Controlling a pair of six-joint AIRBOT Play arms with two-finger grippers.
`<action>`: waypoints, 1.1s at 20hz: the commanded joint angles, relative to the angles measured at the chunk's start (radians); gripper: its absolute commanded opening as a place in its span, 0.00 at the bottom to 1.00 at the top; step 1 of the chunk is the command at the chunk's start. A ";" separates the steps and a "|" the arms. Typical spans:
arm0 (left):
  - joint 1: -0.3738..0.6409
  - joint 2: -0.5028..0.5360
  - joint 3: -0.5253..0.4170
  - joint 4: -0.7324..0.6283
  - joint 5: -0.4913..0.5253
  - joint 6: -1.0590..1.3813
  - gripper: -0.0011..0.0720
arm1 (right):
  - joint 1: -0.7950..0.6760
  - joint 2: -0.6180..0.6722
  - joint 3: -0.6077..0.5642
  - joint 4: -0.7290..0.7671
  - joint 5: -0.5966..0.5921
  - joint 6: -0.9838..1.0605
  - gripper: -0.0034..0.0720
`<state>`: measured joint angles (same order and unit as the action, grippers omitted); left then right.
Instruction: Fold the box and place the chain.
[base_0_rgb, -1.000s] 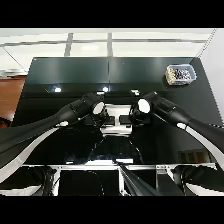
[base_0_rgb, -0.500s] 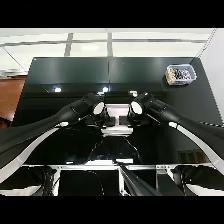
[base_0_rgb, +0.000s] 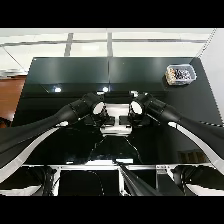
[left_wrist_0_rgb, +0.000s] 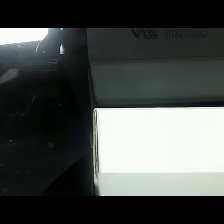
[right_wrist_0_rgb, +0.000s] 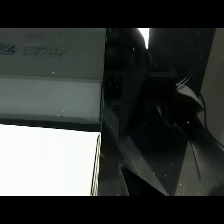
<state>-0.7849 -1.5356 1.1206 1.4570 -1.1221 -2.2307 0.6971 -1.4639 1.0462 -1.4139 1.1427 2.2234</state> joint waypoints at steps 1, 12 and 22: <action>0.000 0.000 0.000 -0.004 0.003 -0.001 0.05 | 0.001 -0.003 0.000 0.007 0.003 0.006 0.37; 0.000 0.000 0.000 -0.003 0.003 -0.001 0.05 | 0.001 0.016 0.000 0.007 0.002 0.003 0.40; 0.000 -0.008 0.000 -0.003 0.002 -0.001 0.05 | -0.113 0.462 0.002 -0.365 0.056 -0.117 0.40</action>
<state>-0.7849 -1.5417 1.1206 1.4536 -1.1206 -2.2314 0.6411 -1.1225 1.0477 -1.5318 1.1820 2.1235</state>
